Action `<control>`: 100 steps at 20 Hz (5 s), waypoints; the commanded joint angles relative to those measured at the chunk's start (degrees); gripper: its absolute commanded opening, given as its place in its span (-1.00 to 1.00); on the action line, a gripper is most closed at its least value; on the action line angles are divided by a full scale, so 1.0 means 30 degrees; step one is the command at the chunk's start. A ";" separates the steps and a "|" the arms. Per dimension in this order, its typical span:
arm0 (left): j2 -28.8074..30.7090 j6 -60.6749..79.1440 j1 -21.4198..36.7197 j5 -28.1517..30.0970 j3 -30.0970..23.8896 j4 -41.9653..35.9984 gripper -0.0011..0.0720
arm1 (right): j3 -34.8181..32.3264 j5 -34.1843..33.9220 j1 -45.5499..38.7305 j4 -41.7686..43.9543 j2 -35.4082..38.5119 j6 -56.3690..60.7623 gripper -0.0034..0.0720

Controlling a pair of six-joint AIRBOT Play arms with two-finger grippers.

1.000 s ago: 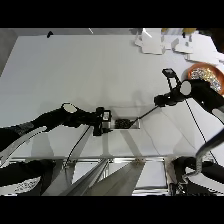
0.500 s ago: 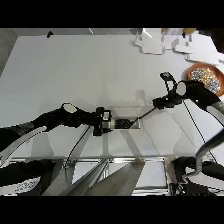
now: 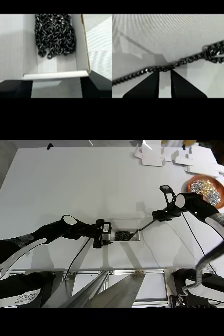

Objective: Fold the box and place the chain.

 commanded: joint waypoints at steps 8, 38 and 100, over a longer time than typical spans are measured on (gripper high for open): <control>0.0015 0.0000 -0.0015 0.0007 0.0000 0.0000 -0.40 | 0.0015 0.3104 0.2776 0.0299 0.6834 -0.0539 -0.88; 0.0015 0.0000 -0.0015 0.0007 0.0000 0.0000 -0.40 | -0.6419 -0.4335 0.7533 1.0608 1.1730 -0.6040 -0.88; 0.0015 0.0000 -0.0015 0.0007 0.0000 0.0000 -0.40 | -0.3133 -0.1763 0.3730 0.1413 0.2382 -2.0145 -0.88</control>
